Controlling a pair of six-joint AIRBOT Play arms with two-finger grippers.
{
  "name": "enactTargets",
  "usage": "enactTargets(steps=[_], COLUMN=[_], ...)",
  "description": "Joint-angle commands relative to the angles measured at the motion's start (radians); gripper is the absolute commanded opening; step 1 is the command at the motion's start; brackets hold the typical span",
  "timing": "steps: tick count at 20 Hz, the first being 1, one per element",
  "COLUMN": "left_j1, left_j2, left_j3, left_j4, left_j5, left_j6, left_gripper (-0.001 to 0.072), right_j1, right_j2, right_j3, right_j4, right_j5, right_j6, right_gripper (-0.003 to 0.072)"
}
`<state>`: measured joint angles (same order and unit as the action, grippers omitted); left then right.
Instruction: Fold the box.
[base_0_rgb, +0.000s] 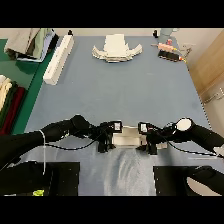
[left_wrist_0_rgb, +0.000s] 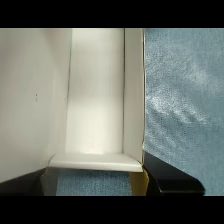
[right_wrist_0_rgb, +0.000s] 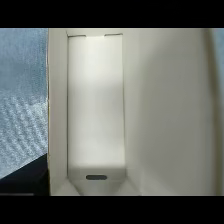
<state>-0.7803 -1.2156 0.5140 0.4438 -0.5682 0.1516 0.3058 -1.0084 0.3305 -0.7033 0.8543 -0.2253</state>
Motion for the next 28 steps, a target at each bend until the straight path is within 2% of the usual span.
enactTargets(steps=[1,8,11,18,22,24,26,28], left_j1=[0.001,0.001,0.001,0.001,0.001,0.001,0.001,0.001], left_j2=[0.000,0.000,0.000,0.000,0.000,0.000,0.000,0.000], left_j3=[0.001,0.001,0.001,0.001,0.001,0.001,0.001,0.001], left_j4=[0.000,0.000,0.000,0.000,0.000,0.000,0.000,0.000], left_j5=[0.000,0.000,0.000,0.000,0.000,0.000,0.000,0.000], left_j6=[0.000,0.000,0.000,0.001,0.000,0.000,0.001,0.000], left_gripper=[0.0483,0.0483,0.0483,0.0483,0.0483,0.0483,0.0483,0.0483], right_j1=[-0.001,-0.001,-0.001,-0.001,-0.001,-0.001,-0.001,-0.001], right_j2=[0.000,0.006,0.038,0.277,0.430,0.492,0.540,0.563], right_j3=[0.002,0.016,0.016,0.016,0.015,0.015,0.015,0.015], right_j4=[0.004,-0.004,-0.059,-0.303,-0.356,-0.333,-0.216,-0.040], right_j5=[0.000,0.022,0.043,0.116,0.205,0.239,0.242,0.230], right_j6=[0.000,0.019,0.145,0.482,0.626,0.684,0.794,1.095], right_gripper=[0.0720,0.0720,0.0720,0.0720,0.0720,0.0720,0.0720,0.0720])
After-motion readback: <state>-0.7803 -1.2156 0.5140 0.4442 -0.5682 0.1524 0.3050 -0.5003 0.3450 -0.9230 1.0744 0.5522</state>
